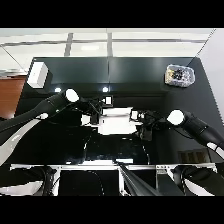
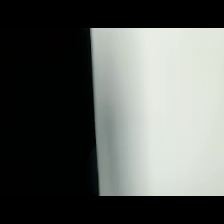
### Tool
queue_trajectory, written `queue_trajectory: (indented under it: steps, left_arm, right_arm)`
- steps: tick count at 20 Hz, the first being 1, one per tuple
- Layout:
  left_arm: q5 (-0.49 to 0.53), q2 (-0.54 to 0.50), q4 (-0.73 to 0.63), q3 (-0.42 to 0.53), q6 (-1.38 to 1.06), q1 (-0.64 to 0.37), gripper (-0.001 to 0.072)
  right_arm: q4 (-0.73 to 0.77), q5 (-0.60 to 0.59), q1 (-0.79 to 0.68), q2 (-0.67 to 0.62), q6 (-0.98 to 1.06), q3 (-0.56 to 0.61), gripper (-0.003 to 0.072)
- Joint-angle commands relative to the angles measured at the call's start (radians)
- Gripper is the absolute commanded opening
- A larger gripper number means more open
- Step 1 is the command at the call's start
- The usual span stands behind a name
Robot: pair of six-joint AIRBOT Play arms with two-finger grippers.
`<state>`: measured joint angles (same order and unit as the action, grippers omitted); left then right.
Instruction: Fold the box and place the chain.
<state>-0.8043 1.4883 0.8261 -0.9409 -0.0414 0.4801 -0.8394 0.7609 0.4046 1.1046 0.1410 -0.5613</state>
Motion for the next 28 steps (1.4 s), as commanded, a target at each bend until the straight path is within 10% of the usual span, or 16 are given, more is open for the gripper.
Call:
queue_trajectory:
  steps: [1, 13, 28]
  left_arm:
    - [0.0, 0.001, 0.0, 0.0, 0.0, 0.0, 0.0022]
    - [0.001, 0.001, 0.0, 0.0, 0.0, 0.0, 0.0023]
    - [-0.004, 0.001, 0.0, 0.0, 0.0, 0.0, 0.0023]
  right_arm:
    - [0.088, -0.045, 0.01, 0.019, -0.026, 0.007, 0.0704]
    - [0.207, -0.219, 0.003, 0.012, -0.254, -0.02, 0.0704]
    - [0.437, -0.046, -0.089, 0.103, -0.457, -0.051, 0.0704]
